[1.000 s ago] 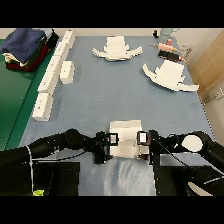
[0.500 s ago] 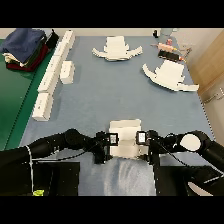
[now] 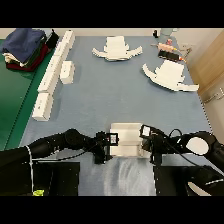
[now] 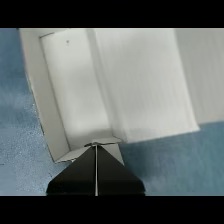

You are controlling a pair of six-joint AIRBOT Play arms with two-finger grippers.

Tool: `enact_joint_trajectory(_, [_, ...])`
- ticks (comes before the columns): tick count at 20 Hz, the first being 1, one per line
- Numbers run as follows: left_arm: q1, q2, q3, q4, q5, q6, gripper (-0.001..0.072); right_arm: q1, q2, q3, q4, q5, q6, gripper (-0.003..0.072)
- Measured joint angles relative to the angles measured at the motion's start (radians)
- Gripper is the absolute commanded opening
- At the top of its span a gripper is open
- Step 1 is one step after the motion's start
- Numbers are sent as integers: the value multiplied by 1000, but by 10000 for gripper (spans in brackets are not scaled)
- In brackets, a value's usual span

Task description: Fold the box.

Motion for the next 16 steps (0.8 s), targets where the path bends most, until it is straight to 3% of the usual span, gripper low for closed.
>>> enact_joint_trajectory(4, [0, 0, 0, 0, 0, 0, 466, -8, 76, 52, -253, 55, 497, 3])
enact_joint_trajectory(7, [0, 0, 0, 0, 0, 0, 466, -37, 103, 95, -458, 178, 951, 3])
enact_joint_trajectory(9, [0, 0, 0, 0, 0, 0, 466, -68, 104, 108, -524, 259, 1150, 3])
enact_joint_trajectory(13, [0, 0, 0, 0, 0, 0, 466, -121, 50, 109, -538, 371, 1329, 3])
enact_joint_trajectory(16, [0, 0, 0, 0, 0, 0, 466, -137, -26, 75, -454, 362, 1348, 3])
